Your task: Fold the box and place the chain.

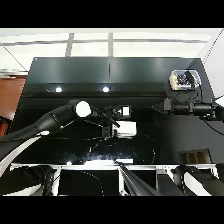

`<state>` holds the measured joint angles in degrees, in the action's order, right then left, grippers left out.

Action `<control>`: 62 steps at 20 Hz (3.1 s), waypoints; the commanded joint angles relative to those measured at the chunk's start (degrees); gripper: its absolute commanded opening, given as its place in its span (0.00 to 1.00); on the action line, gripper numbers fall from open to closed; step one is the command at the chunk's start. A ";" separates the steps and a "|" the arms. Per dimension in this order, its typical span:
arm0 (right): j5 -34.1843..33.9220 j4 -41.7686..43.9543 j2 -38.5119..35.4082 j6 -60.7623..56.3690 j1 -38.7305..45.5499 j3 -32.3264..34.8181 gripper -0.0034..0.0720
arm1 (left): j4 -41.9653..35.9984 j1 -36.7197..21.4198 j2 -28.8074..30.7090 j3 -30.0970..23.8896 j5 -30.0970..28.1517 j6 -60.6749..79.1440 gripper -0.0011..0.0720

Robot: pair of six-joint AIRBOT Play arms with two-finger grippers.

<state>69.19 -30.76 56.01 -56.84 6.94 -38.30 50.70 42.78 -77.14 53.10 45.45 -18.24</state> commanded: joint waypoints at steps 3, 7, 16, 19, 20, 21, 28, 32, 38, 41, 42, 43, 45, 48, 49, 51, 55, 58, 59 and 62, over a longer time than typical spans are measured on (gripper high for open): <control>0.02 0.02 -0.04 0.00 0.02 -0.04 0.09 | 0.02 0.00 -0.48 0.02 -0.02 0.00 0.98; 0.02 0.02 -0.04 0.02 0.02 -0.04 0.09 | 0.00 0.00 -0.90 0.02 0.35 -0.17 0.98; -0.02 0.02 -0.04 0.02 0.02 -0.04 0.09 | -0.24 0.09 -2.69 0.02 0.85 -0.17 0.98; -0.33 0.02 -0.04 0.02 0.02 -0.04 0.09 | -0.63 1.18 -4.57 0.02 -1.33 -0.28 0.99; -0.46 0.02 -0.04 0.00 0.02 -0.04 0.09 | -0.61 1.86 -5.07 0.02 -3.02 -1.22 0.99; -0.59 0.02 -0.04 0.00 0.02 -0.04 0.09 | -0.48 2.60 -5.49 0.02 -5.29 -3.63 0.99; -0.83 0.02 -0.04 0.00 0.02 -0.04 0.09 | 7.15 3.54 -7.48 0.52 -5.60 -12.79 0.68; -0.85 0.02 -0.04 0.02 0.02 -0.04 0.09 | 22.10 -2.78 -7.30 5.33 3.69 -30.56 0.48; -0.94 0.04 -0.04 0.02 0.02 -0.04 0.09 | 24.04 -32.11 -8.26 15.41 2.89 -36.24 0.48; -1.44 -0.90 -0.04 0.24 -0.44 -0.04 0.09 | 23.87 -47.15 -15.41 27.36 4.85 -39.23 0.50; -1.88 -1.33 -0.04 0.33 -0.87 -0.04 0.09 | 23.85 -50.82 -18.97 32.28 6.91 -39.98 0.50; -2.27 -1.40 -0.04 0.50 -1.33 -0.04 0.09 | 23.82 -54.12 -22.77 37.70 8.39 -42.29 0.50; -2.60 -1.25 -0.04 0.48 -2.10 -0.04 0.09 | 23.23 -58.47 -28.87 46.88 8.90 -45.18 0.50; -2.82 -1.22 -0.04 0.35 -2.23 -0.04 0.09 | 23.08 -60.87 -36.15 55.34 7.06 -45.29 0.50; -3.50 -1.22 -0.04 -0.59 -2.23 -0.04 0.09 | 22.12 -60.96 -38.91 58.29 7.96 -45.29 0.50; -4.52 -1.16 -0.04 -2.01 -2.34 -0.04 0.09 | 22.91 -60.61 -43.60 63.39 10.12 -45.24 0.50; -4.55 -1.14 -0.04 -2.10 -2.34 -0.04 0.09 | 33.73 -58.51 -45.79 64.35 10.64 -47.08 0.98; -4.79 -1.11 -0.04 -2.10 -2.34 -0.04 0.09 | 43.50 -56.96 -42.10 65.05 12.02 -58.80 0.98; -4.76 -1.03 -0.04 -2.08 -2.34 -0.04 0.09 | 43.21 -56.92 -39.67 65.11 12.33 -60.43 0.98; -4.87 -0.85 -0.04 -1.84 -2.32 -0.07 0.09 | 37.53 -56.52 -30.69 65.09 17.59 -61.07 0.97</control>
<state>64.55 -31.77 56.01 -58.76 4.67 -38.30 89.67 -14.20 -113.89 117.82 58.94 -75.59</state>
